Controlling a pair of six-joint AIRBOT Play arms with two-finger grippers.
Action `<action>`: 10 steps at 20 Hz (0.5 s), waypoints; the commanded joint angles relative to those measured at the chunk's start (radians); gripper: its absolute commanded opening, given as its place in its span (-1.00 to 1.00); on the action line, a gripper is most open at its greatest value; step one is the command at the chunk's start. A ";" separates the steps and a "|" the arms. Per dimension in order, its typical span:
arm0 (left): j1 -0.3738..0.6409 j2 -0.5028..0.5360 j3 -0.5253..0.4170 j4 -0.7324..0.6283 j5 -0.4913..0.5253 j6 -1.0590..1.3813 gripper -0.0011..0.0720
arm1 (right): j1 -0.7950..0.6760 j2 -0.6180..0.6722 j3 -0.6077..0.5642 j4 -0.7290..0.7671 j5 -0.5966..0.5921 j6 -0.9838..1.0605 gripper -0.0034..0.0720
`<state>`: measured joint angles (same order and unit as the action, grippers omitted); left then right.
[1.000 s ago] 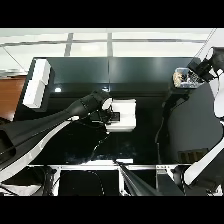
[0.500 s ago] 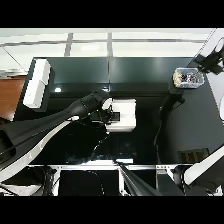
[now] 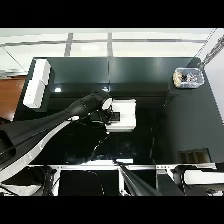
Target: Fold the box and place the chain.
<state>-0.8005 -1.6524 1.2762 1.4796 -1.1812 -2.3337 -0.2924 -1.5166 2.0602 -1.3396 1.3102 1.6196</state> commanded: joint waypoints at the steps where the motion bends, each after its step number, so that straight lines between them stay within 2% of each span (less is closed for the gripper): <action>1: 0.000 -0.001 0.000 0.001 0.000 0.000 -0.89 | 0.006 0.128 -0.002 0.262 0.085 -0.099 -0.88; 5: 0.000 -0.001 0.000 0.000 -0.002 0.000 -0.89 | 0.048 0.260 -0.121 0.420 0.129 -0.150 -0.88; 10: 0.000 -0.001 0.000 0.000 -0.001 0.000 -0.89 | 0.208 0.437 -0.389 0.438 0.121 -0.177 -0.87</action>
<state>-0.8005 -1.6527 1.2762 1.4796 -1.1824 -2.3344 -0.1673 -1.1717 1.8027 -0.9459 1.4242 1.4715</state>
